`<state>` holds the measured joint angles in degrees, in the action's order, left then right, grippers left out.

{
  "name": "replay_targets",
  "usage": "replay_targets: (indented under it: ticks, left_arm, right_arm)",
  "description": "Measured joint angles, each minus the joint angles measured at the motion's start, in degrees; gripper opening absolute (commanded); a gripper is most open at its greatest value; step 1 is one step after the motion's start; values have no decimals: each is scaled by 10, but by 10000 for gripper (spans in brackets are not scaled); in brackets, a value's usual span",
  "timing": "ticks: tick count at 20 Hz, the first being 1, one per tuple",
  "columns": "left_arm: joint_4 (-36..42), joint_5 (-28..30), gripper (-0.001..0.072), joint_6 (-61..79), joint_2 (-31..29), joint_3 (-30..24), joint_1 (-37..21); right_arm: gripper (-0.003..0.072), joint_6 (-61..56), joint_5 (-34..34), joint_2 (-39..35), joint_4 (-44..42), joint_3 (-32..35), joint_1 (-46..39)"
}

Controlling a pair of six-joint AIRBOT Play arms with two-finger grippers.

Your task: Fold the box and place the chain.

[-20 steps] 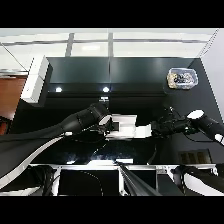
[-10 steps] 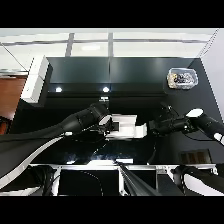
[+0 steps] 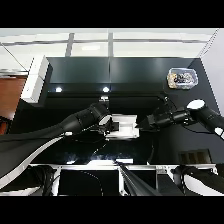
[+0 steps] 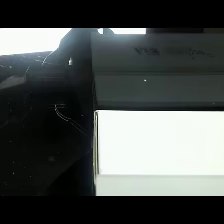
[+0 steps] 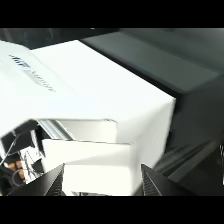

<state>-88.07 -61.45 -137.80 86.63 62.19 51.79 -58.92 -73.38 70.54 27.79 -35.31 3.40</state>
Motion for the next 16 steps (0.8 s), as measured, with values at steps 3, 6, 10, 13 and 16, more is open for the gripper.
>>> replay_targets:
  ticks: [3,6,10,13,16]
  left_arm:
    - [0,0,27,0,0,0,0]
    - [-1,0,27,0,0,0,0]
    - [0,2,27,0,0,0,0]
    - [0,2,27,0,0,0,0]
    - [0,2,27,0,0,0,0]
  right_arm:
    - [564,-30,24,0,2,-12,41]
    - [564,-75,47,-1,37,-30,81]
    - [564,-154,75,-1,119,-61,122]
    - [562,-220,97,-1,187,-85,156]
    - [470,-309,122,-1,273,-106,202]
